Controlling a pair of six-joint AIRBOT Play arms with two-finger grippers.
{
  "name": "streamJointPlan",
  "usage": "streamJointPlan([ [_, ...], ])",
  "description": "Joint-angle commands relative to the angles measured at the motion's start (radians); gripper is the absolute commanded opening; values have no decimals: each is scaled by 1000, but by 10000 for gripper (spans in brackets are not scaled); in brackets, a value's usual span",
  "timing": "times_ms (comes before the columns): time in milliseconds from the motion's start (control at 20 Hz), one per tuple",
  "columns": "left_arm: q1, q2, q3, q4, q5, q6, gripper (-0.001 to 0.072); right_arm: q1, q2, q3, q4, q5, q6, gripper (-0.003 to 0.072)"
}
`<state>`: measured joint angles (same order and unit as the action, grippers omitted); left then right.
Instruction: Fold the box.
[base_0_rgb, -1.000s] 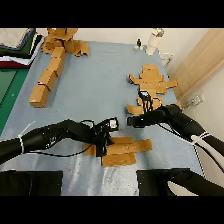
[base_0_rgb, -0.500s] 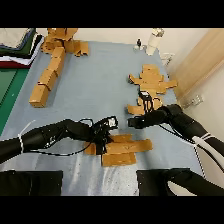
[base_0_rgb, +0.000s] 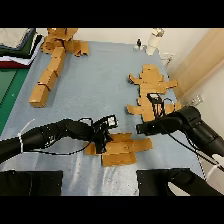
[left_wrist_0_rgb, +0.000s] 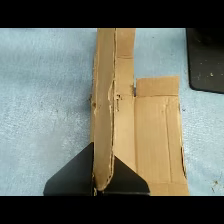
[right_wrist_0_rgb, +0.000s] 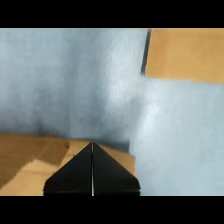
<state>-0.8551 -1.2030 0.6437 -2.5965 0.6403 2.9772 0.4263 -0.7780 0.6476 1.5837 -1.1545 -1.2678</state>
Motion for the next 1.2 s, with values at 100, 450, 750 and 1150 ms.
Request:
streamJointPlan([
  [100,1,0,-1,1,3,-4,13,243,39,-2,78,-194,71,-1],
  [450,1,0,-1,1,3,-4,13,972,134,-165,-218,-66,240,31],
  [750,1,0,-1,1,7,-4,13,1129,8,-204,-517,52,226,497],
  [1150,1,0,-1,1,6,-4,13,1130,-94,-203,-426,99,182,497],
])
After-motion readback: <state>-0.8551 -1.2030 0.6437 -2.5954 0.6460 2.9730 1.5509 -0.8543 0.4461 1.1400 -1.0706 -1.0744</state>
